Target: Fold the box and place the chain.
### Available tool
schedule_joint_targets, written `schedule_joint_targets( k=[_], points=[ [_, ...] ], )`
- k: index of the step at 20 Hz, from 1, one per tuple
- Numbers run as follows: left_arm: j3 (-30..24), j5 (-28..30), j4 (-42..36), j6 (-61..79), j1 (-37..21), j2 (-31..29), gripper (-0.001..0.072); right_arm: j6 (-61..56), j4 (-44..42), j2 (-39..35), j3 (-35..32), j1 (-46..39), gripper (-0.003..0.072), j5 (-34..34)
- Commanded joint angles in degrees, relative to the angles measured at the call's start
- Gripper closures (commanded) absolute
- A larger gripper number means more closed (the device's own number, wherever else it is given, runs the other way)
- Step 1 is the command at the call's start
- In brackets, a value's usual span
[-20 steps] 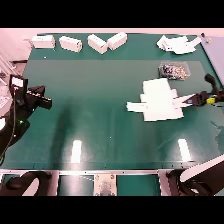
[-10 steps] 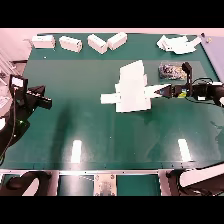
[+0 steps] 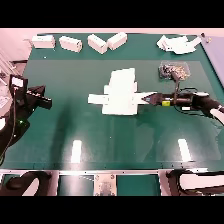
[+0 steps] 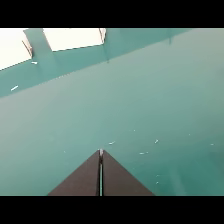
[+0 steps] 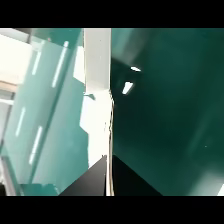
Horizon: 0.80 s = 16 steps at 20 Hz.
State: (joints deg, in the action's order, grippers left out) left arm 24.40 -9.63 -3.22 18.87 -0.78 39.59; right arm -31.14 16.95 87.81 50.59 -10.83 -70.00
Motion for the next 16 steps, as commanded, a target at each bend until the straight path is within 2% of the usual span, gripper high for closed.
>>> schedule_joint_targets(
  k=[1,7,11,12,13,14,16],
  points=[
    [0.0,0.0,0.0,0.0,0.0,0.0,0.0689,-0.6,2.7,2.4,0.4,5.2,0.0681,7.0],
    [0.2,0.0,0.0,0.0,0.0,0.0,0.0689,0.1,3.4,6.6,3.2,6.1,0.0681,9.9],
    [0.2,-3.7,0.0,0.0,0.0,0.0,0.0689,0.0,3.2,7.4,6.2,6.8,0.0681,11.3],
    [0.2,-5.5,0.0,-1.0,0.0,0.0,0.0666,-0.7,3.3,7.8,7.3,6.9,0.0681,11.3],
    [0.2,-7.4,-0.1,-1.0,0.0,0.2,0.0328,-1.7,3.4,8.3,8.2,6.9,0.0680,11.3],
    [0.5,-7.8,-1.6,-1.6,0.0,0.2,0.0283,-1.9,3.5,9.0,9.0,7.1,0.0680,11.2],
    [0.6,-9.5,-1.7,-1.9,0.0,0.2,0.0285,-2.9,3.8,9.8,9.5,7.3,0.0680,11.3]
  ],
)
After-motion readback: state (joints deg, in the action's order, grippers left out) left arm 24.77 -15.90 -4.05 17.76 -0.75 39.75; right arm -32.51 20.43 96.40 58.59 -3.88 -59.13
